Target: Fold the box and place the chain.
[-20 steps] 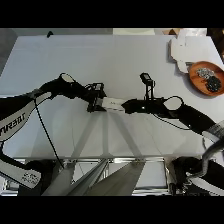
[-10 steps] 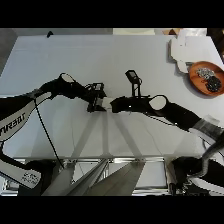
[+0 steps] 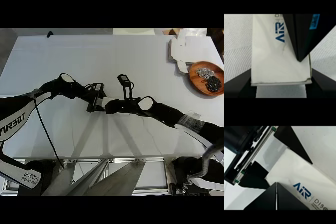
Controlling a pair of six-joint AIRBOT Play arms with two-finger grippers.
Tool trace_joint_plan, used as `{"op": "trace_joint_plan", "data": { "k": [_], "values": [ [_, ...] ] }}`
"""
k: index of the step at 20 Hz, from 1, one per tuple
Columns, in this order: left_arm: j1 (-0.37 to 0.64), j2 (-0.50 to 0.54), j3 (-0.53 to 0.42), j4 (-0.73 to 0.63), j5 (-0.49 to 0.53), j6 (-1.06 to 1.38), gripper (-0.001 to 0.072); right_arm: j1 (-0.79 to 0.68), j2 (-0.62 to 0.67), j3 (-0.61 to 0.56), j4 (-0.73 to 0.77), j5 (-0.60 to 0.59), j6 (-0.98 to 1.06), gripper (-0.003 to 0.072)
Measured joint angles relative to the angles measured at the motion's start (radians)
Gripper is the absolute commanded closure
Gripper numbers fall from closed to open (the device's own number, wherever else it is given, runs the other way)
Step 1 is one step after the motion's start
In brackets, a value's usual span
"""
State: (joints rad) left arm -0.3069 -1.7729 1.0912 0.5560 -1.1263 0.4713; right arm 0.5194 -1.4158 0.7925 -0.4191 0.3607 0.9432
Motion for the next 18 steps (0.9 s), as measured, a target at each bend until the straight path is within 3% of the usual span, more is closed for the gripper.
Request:
{"op": "trace_joint_plan", "data": {
  "k": [5,9,13,18],
  "values": [
    [0.000,0.000,0.000,-0.002,0.000,-0.002,0.0374,-0.001,0.026,0.001,-0.021,0.016,0.003,0.0679],
    [0.000,0.000,0.000,-0.002,0.000,-0.002,0.0374,-0.042,0.140,0.002,-0.129,0.004,0.036,0.0678],
    [0.000,0.000,0.000,-0.002,0.000,-0.002,0.0374,-0.164,0.300,0.002,-0.397,0.093,0.220,0.0678],
    [0.000,0.000,0.000,-0.002,0.000,-0.002,0.0374,-0.378,0.541,0.002,-0.814,0.387,0.428,0.0677]
  ]
}}
